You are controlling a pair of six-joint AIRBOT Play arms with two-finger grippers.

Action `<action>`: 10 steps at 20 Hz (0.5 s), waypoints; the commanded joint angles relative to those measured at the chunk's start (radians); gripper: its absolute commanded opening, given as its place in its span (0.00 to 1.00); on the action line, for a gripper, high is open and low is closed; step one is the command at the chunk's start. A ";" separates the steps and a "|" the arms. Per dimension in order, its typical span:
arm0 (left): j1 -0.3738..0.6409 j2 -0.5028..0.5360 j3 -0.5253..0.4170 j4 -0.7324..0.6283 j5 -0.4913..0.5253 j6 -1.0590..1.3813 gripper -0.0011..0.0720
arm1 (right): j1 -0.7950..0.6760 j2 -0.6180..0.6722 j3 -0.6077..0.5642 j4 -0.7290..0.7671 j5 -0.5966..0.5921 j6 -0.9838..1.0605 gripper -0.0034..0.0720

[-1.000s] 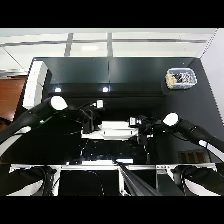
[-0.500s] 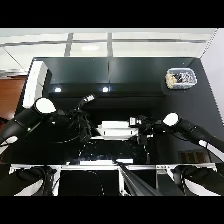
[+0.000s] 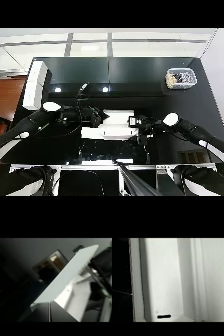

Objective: Fold the box and place the chain.

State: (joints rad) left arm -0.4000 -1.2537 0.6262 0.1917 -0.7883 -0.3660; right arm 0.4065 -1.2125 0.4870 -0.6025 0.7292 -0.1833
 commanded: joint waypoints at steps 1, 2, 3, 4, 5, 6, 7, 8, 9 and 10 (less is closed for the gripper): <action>0.000 -0.037 -0.002 0.066 0.129 0.029 0.05 | 0.001 0.000 0.001 0.000 0.000 0.000 0.22; 0.000 -0.055 -0.002 0.072 0.117 0.027 0.05 | 0.001 0.000 0.001 0.000 0.000 0.000 0.22; 0.000 -0.076 -0.001 0.072 0.094 0.025 0.05 | 0.001 0.000 0.001 0.000 0.000 0.000 0.22; -0.005 -0.093 -0.002 0.073 0.071 0.025 0.05 | 0.001 0.000 0.001 0.000 0.000 0.000 0.22; -0.013 -0.109 -0.001 0.078 0.052 0.025 0.05 | 0.001 0.000 0.001 0.000 0.000 0.000 0.22; -0.024 -0.121 -0.002 0.084 0.043 0.025 0.05 | 0.001 0.000 0.001 0.000 0.000 0.000 0.22; -0.040 -0.130 -0.002 0.090 0.043 0.025 0.05 | 0.001 0.000 0.001 0.000 0.000 0.000 0.22; -0.053 -0.137 -0.001 0.093 0.046 0.026 0.05 | 0.001 0.000 0.001 0.000 0.000 0.000 0.22; -0.058 -0.139 -0.001 0.097 0.051 0.026 0.05 | 0.001 0.000 0.001 0.000 0.000 0.000 0.22; -0.058 -0.138 0.000 0.098 0.051 0.025 0.05 | 0.001 0.000 0.001 0.000 0.000 0.000 0.22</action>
